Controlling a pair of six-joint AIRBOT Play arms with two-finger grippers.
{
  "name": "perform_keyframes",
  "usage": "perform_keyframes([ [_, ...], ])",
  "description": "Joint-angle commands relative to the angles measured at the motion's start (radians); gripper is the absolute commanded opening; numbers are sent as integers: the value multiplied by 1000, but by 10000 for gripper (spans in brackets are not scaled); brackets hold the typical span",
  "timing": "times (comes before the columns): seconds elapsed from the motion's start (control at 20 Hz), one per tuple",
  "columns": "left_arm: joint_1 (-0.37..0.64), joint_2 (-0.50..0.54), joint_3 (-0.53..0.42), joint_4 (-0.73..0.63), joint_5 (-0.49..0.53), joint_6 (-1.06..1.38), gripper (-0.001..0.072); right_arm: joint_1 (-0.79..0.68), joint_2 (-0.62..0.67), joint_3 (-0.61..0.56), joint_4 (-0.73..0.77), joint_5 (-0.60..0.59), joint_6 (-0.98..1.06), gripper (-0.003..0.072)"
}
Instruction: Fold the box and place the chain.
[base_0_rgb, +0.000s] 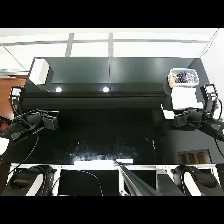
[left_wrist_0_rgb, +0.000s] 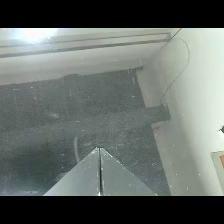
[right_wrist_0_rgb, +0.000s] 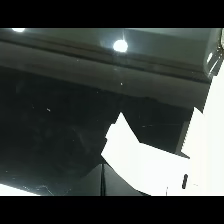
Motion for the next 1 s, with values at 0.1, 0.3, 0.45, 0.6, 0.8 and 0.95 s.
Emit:
perform_keyframes([
  [0.1, -1, 0, 0, 0, 0, 0, 26, 1, 0, 0, 0, 0, 0, 12],
  [0.3, -1, 0, 0, 0, 0, 0, 25, 0, 0, 0, 0, 0, 0, 11],
  [0.45, -1, 0, 0, 0, 0, 0, 25, 1, 0, 0, 0, 0, 0, 12],
  [0.6, -1, 0, 0, 0, 0, 0, 26, 1, 0, 0, 0, 0, 0, 12],
  [0.8, -1, 0, 0, 0, 51, 0, 26, 1, 0, 0, 1, 0, 0, 12],
  [0.95, -1, 0, 0, -22, 113, 0, 25, 1, 0, 0, 60, -52, 0, 12],
])
